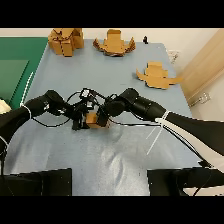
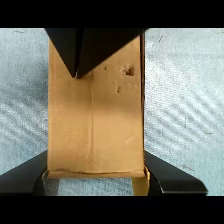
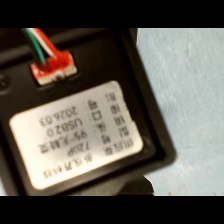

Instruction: Fold the box.

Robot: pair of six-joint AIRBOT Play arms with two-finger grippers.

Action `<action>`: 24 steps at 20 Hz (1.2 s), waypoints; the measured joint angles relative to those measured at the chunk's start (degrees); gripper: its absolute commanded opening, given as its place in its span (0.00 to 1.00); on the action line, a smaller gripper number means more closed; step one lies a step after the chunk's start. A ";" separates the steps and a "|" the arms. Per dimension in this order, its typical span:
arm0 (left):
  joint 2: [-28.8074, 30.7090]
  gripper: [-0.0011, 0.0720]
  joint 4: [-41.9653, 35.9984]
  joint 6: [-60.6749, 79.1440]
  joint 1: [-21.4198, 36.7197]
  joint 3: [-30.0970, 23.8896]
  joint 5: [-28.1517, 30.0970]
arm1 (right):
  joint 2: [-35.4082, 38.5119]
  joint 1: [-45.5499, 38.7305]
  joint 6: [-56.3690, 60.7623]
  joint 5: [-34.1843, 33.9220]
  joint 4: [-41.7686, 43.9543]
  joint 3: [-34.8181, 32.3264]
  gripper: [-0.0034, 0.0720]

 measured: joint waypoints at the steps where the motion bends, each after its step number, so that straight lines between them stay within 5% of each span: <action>1: 0.00 0.26 -0.02 -0.02 0.00 0.00 0.00 | 0.44 0.00 0.70 -0.37 -0.94 0.22 0.05; 24: 0.00 0.25 -0.02 -0.02 0.00 0.00 0.02 | -0.33 0.33 6.80 -5.97 -1.77 1.49 0.05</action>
